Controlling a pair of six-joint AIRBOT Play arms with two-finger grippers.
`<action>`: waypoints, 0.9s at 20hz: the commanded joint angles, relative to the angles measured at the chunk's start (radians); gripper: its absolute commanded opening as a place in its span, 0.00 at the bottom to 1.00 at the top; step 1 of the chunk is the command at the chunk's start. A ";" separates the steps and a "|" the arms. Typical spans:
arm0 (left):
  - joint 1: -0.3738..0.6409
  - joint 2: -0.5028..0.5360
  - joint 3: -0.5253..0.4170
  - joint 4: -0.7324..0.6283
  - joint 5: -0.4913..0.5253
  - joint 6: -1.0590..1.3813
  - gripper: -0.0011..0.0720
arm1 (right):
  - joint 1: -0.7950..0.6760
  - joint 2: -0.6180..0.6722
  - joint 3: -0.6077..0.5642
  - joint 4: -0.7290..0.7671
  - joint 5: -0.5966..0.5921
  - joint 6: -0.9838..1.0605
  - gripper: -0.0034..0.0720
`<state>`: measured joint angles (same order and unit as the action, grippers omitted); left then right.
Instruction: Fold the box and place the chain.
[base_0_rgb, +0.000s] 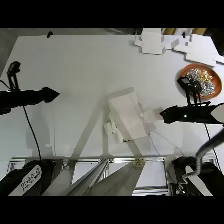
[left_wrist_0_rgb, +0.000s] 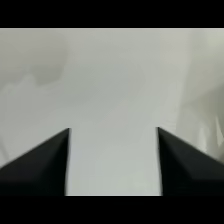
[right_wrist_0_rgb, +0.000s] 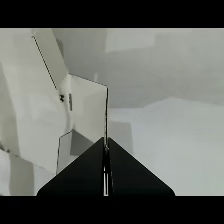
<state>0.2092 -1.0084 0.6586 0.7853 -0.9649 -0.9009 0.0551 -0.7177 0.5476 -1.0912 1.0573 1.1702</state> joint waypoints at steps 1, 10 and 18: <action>-0.188 -0.067 0.000 -0.039 0.010 0.278 0.63 | 0.047 0.001 0.000 0.001 -0.019 0.000 0.07; -0.677 -0.132 0.000 -0.123 0.379 0.341 0.63 | 0.064 0.001 0.000 0.000 -0.018 0.003 0.07; -0.581 -0.337 0.000 -0.333 0.011 0.423 0.71 | 0.064 0.001 0.000 0.001 -0.011 0.003 0.07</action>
<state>-0.4160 -1.2781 0.6586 0.5682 -0.8223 -0.5407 0.1188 -0.7177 0.5476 -1.0908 1.0397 1.1732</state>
